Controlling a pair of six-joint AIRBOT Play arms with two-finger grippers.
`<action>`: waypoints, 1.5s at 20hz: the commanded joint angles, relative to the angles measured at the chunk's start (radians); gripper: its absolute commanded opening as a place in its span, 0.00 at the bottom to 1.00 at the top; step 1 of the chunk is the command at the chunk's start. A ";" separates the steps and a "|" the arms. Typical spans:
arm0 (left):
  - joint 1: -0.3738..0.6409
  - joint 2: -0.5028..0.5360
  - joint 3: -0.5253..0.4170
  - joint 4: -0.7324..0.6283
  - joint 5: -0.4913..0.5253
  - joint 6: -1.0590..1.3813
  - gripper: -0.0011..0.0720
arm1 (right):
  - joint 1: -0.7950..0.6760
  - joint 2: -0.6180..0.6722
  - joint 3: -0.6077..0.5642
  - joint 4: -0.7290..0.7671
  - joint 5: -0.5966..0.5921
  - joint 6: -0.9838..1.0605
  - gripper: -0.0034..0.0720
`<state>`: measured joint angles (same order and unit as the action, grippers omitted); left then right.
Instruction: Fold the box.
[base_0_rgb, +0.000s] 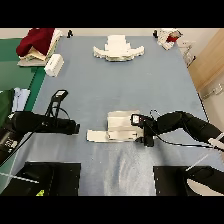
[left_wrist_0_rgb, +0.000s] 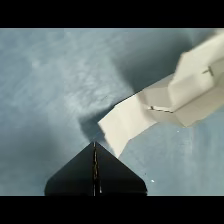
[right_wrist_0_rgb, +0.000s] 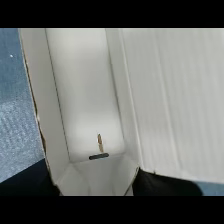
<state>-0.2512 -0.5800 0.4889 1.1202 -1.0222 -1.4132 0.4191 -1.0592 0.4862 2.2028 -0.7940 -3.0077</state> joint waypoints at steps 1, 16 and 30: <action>0.107 -0.004 -0.069 -0.011 -0.076 -0.158 0.04 | 0.001 0.000 0.001 0.000 0.000 0.000 0.80; -0.170 -0.336 -0.159 -0.597 0.299 0.215 0.03 | 0.001 0.001 0.001 0.000 0.000 0.000 0.80; -0.177 -0.335 -0.022 -0.557 0.252 0.220 0.51 | 0.001 0.001 0.001 0.000 0.000 0.000 0.80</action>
<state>-0.4278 -0.9146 0.4507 0.5587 -0.7822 -1.1931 0.4191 -1.0592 0.4862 2.2028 -0.7940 -3.0081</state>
